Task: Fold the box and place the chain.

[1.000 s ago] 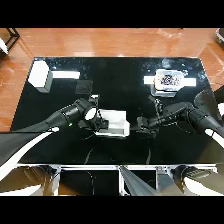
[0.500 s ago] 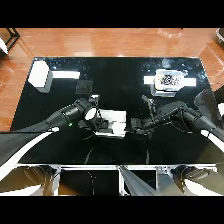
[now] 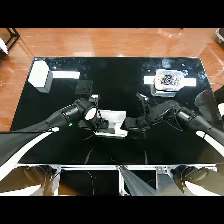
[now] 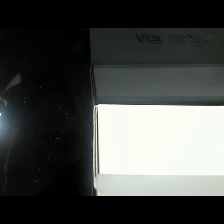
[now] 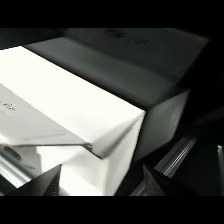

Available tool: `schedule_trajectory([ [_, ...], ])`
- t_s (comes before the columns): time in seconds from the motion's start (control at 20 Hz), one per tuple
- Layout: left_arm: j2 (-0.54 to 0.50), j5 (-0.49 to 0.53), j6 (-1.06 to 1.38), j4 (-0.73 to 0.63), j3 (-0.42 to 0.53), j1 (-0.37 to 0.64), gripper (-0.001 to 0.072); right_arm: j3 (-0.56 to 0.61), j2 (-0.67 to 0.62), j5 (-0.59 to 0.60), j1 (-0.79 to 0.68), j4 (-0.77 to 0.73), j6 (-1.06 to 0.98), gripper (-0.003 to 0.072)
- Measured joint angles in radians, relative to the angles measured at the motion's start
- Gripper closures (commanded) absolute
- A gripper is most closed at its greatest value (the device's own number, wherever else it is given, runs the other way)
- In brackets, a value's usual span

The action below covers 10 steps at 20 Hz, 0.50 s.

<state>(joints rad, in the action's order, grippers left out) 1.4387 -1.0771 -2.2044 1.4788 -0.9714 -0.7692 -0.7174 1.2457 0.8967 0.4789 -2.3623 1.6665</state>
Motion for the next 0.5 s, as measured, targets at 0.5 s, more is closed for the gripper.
schedule_trajectory([
  [0.5, 0.0, 0.002, 0.0, 0.0, 0.0, 0.0, 0.0686, -0.046, 0.003, -0.171, 0.207, 0.314, -0.4, 0.0218],
])
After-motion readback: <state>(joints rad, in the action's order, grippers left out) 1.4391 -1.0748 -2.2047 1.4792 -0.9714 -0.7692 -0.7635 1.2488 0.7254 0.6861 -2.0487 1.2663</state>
